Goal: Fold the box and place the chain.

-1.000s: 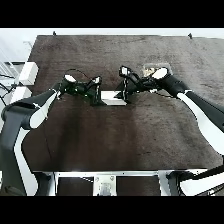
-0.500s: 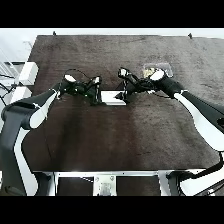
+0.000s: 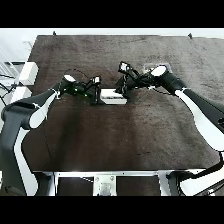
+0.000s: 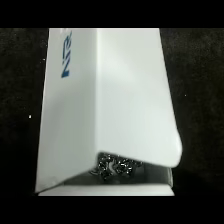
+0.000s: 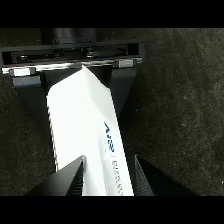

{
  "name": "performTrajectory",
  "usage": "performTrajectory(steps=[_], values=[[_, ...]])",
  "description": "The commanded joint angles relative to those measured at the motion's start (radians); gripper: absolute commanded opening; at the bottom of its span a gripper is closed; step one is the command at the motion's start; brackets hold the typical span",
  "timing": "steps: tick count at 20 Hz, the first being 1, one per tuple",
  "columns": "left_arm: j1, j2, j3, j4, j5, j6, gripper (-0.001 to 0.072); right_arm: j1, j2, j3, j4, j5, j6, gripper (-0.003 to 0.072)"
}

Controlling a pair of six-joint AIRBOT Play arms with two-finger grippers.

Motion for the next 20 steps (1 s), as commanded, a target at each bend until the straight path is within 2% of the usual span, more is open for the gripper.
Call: performTrajectory(steps=[1,6,8,20], values=[[-0.001,0.001,0.001,0.001,-0.003,0.003,0.0579,0.003,-0.007,0.006,-0.004,0.003,0.0,0.0288],[-0.001,0.001,0.001,0.001,-0.003,0.003,0.0579,0.008,-0.018,0.001,-0.005,0.004,0.001,0.025],[-0.001,0.001,0.001,0.001,-0.003,0.003,0.0579,0.011,-0.018,0.001,-0.007,0.004,0.001,0.0157],[-0.001,0.001,0.001,0.001,-0.003,0.003,0.0579,0.015,-0.018,-0.038,-0.012,0.045,0.0,0.0151]])
